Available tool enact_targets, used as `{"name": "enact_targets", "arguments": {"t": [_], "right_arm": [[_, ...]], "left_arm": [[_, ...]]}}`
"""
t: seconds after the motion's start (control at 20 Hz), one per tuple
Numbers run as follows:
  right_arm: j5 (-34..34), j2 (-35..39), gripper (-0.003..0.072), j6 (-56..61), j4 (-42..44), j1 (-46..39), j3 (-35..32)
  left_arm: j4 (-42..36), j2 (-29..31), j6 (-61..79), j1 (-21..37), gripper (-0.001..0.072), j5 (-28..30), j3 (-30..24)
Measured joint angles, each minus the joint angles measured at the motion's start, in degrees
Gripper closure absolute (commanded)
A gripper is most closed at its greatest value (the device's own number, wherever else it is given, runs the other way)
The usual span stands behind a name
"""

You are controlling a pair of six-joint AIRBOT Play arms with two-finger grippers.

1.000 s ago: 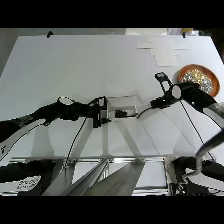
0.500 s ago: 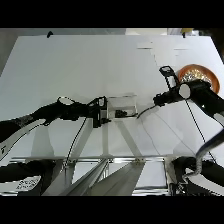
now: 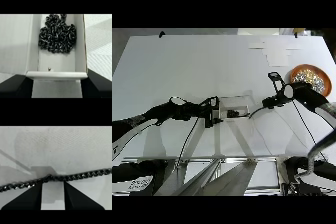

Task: Fold the box and place the chain.

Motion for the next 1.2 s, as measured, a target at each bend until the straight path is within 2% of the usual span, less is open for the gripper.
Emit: {"name": "enact_targets", "arguments": {"t": [0.1,0.15,0.2,0.8,1.2], "right_arm": [[0.39,-0.57,0.0532,0.15,0.17,0.02,0.00],[0.46,-0.76,0.0582,0.17,0.17,0.04,0.00],[0.48,-0.87,0.0668,0.20,0.28,0.02,0.00],[-1.09,0.02,0.0669,-0.50,-0.24,0.07,-0.17],[1.70,11.52,0.0669,-1.97,1.90,0.00,-0.13]], "left_arm": [[0.00,0.00,0.00,0.00,0.0695,0.00,0.00],[0.00,0.00,0.00,0.00,0.0695,0.00,0.02],[0.00,0.00,0.00,0.00,0.0695,0.00,0.00],[0.02,0.00,0.02,0.00,0.0695,0.00,0.00],[0.00,0.00,0.00,0.00,0.0695,0.00,0.00]]}}
